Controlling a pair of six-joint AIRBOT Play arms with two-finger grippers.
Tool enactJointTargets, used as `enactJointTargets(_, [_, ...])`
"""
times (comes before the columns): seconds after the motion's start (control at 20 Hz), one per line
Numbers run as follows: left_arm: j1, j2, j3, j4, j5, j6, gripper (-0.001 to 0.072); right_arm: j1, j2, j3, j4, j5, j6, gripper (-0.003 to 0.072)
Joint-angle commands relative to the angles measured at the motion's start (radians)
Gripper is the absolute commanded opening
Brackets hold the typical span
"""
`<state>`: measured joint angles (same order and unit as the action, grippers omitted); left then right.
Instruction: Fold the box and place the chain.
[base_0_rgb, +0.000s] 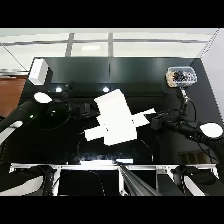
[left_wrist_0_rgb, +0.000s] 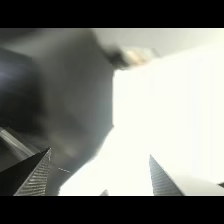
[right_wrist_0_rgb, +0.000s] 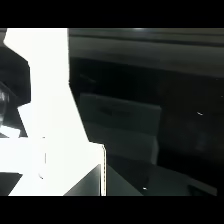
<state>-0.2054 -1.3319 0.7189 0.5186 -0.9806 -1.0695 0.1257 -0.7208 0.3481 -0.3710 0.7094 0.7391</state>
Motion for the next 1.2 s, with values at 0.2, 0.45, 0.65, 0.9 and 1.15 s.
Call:
enactJointTargets(0.2, [-0.031, -0.291, 0.132, -0.217, -0.248, 0.371, 0.0699, 0.022, 0.003, -0.002, -0.004, -0.022, 0.002, 0.0008])
enactJointTargets(0.45, [-0.04, -0.344, 0.218, -0.192, -0.412, 0.557, 0.0677, 0.022, 0.003, -0.002, -0.004, -0.021, 0.005, 0.0009])
enactJointTargets(0.65, [-0.041, -0.345, 0.222, -0.118, -0.418, 0.626, 0.04, 0.022, 0.003, -0.002, -0.007, -0.019, 0.005, 0.0009])
enactJointTargets(0.9, [-0.04, -0.345, 0.222, -0.115, -0.412, 0.674, 0.0076, 0.022, 0.003, -0.002, -0.072, 0.001, 0.014, 0.001])
enactJointTargets(1.15, [-0.04, -0.34, 0.222, -0.114, -0.412, 0.683, 0.0024, 0.012, 0.003, 0.006, -0.113, 0.008, 0.035, 0.0677])
